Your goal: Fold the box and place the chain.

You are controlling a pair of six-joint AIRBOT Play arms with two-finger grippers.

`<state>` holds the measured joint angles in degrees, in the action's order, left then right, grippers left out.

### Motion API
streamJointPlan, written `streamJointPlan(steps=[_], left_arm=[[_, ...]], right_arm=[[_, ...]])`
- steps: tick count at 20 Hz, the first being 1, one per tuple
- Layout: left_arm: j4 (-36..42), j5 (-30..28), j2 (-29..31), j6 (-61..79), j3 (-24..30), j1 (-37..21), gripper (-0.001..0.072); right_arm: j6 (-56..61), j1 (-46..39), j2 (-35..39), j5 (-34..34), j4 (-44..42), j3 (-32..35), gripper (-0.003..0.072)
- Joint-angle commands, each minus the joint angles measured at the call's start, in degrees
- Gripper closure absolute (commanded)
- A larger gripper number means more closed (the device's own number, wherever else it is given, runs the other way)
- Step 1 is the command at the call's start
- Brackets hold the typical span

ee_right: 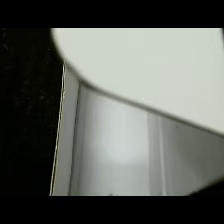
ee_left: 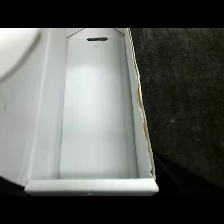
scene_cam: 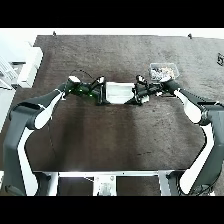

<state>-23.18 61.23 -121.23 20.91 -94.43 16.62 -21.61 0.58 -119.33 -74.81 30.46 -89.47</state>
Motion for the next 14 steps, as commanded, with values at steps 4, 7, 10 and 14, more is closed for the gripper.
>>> streamJointPlan(steps=[4,7,10,14], left_arm=[[2.21,-0.35,0.0,0.63,-0.04,0.15,-0.0011],[1.25,-0.35,0.0,0.57,-0.02,0.15,-0.0011],[0.44,-0.31,-0.22,0.59,-0.02,0.15,-0.0003],[0.92,-0.35,-0.46,2.19,-0.04,0.5,-0.0002]], right_arm=[[-0.04,0.02,0.0,-0.02,0.02,0.02,0.0279],[-0.04,0.02,0.0,-0.02,0.02,0.02,0.0279],[-0.04,0.02,0.0,-0.02,0.02,0.02,0.0279],[-0.04,0.02,0.0,-0.02,0.02,0.02,0.0279]])
